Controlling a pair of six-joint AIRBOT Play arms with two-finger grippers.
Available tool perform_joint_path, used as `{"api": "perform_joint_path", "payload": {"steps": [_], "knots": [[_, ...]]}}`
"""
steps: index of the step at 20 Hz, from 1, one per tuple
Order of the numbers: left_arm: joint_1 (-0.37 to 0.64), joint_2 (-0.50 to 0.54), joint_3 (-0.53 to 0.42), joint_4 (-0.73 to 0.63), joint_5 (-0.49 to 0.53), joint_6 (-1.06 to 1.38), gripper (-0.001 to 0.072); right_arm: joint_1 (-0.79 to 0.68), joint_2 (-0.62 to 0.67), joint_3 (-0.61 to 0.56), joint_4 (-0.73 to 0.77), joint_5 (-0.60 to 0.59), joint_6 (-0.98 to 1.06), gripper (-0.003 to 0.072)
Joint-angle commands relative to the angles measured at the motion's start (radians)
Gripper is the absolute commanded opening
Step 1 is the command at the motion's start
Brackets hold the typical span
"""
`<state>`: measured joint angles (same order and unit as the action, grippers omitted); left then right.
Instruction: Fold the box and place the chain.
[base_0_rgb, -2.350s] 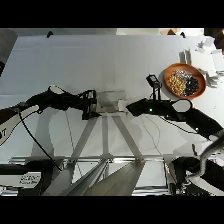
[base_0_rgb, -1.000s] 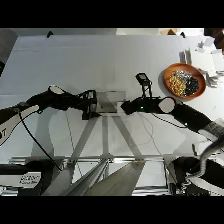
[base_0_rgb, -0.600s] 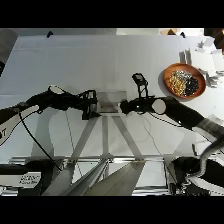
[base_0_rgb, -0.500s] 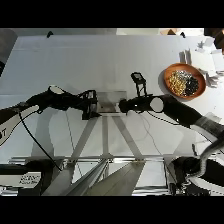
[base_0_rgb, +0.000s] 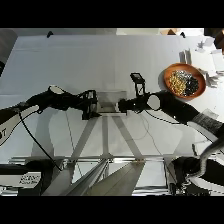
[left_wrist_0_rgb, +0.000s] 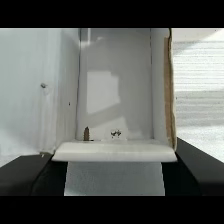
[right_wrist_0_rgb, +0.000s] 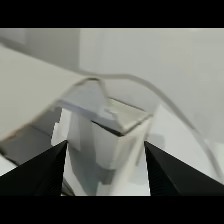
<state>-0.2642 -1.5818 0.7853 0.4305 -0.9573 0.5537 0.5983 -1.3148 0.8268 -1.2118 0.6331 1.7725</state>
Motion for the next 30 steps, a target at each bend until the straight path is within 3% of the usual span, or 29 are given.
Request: {"api": "perform_joint_path", "payload": {"steps": [1, 9, 14, 19, 22, 25, 29, 30], "knots": [[0.0, 0.0, 0.0, 0.0, 0.0, 0.0, 0.0276, 0.001, -0.018, 0.002, -0.087, 0.012, 0.07, 0.0527], [0.0, 0.0, 0.0, 0.0, 0.0, 0.0, 0.0276, 0.031, -0.053, 0.042, -0.195, 0.028, 0.154, 0.0473], [0.0, 0.0, 0.0, 0.0, 0.0, 0.0, 0.0276, 0.053, -0.106, 0.132, -0.251, 0.201, 0.169, 0.0491], [0.0, 0.0, 0.0, 0.0, 0.0, 0.0, 0.0276, 0.103, -0.184, 0.231, -0.43, 0.295, 0.456, 0.0483], [0.0, 0.0, 0.0, 0.0, 0.0, 0.0, 0.0276, 0.132, -0.243, 0.272, -0.46, 0.327, 0.542, 0.0459], [0.0, 0.0, 0.0, 0.0, 0.0, 0.0, 0.0276, 0.146, -0.264, 0.29, -0.459, 0.267, 0.618, 0.0369], [0.0, 0.0, 0.0, 0.0, 0.0, 0.0, 0.0276, 0.146, -0.264, 0.29, -0.463, 0.244, 0.666, 0.0007], [0.0, 0.0, 0.0, 0.0, 0.0, 0.0, 0.0276, 0.146, -0.264, 0.29, -0.463, 0.241, 0.666, 0.0008]]}}
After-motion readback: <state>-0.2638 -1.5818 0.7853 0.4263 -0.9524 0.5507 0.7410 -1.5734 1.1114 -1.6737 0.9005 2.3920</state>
